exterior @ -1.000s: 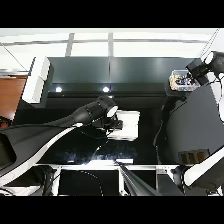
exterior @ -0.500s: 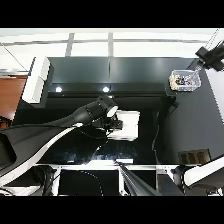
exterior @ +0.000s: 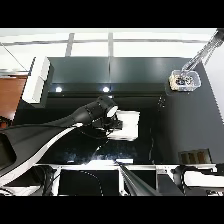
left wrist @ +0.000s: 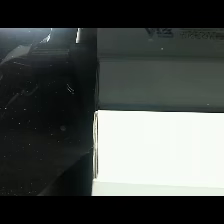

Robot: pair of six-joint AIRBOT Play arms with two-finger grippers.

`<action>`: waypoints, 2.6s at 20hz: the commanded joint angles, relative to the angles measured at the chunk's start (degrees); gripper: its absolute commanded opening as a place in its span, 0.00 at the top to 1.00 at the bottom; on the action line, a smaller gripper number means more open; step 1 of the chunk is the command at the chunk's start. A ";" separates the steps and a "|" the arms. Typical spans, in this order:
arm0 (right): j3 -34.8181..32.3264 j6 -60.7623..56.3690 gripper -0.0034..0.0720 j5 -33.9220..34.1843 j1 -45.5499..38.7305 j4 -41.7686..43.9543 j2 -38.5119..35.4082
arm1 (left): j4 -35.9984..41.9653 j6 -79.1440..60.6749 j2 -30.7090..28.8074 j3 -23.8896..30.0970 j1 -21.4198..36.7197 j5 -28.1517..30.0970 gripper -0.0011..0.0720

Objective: Fold the box and place the chain.

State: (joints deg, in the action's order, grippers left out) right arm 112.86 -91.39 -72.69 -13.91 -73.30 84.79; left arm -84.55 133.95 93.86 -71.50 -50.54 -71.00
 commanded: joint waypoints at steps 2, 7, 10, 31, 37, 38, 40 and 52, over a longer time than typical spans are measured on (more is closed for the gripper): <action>-0.46 6.38 0.95 -3.48 0.00 8.57 -6.75 | -0.02 0.00 0.04 0.00 0.02 -0.02 0.95; -11.13 12.04 0.95 -4.31 1.77 19.76 -16.41 | -0.04 0.00 0.04 0.00 0.04 0.02 0.95; -14.93 12.57 0.95 -4.57 4.63 19.71 -21.92 | -0.04 0.00 0.04 0.00 0.04 0.02 0.95; -18.12 13.09 0.95 -18.23 35.58 13.05 -30.62 | -0.04 0.02 0.04 0.00 0.04 0.35 0.95; -18.14 13.94 0.95 -18.84 37.66 13.42 -30.62 | -0.07 0.02 0.04 0.00 0.04 0.44 0.95; -18.14 13.94 0.95 -18.84 37.66 13.44 -30.62 | -0.07 0.02 0.04 0.00 0.04 0.44 0.95; -18.18 15.39 0.95 -18.82 37.66 13.94 -30.62 | -0.07 0.02 0.04 0.00 0.04 0.52 0.95; -45.38 19.91 0.95 -6.05 37.59 23.21 -30.60 | -0.07 0.02 0.04 0.00 0.04 0.94 0.95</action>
State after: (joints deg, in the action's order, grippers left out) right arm 76.12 -72.51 -83.53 23.66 -52.03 54.24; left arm -84.60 133.97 93.86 -71.50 -50.54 -70.13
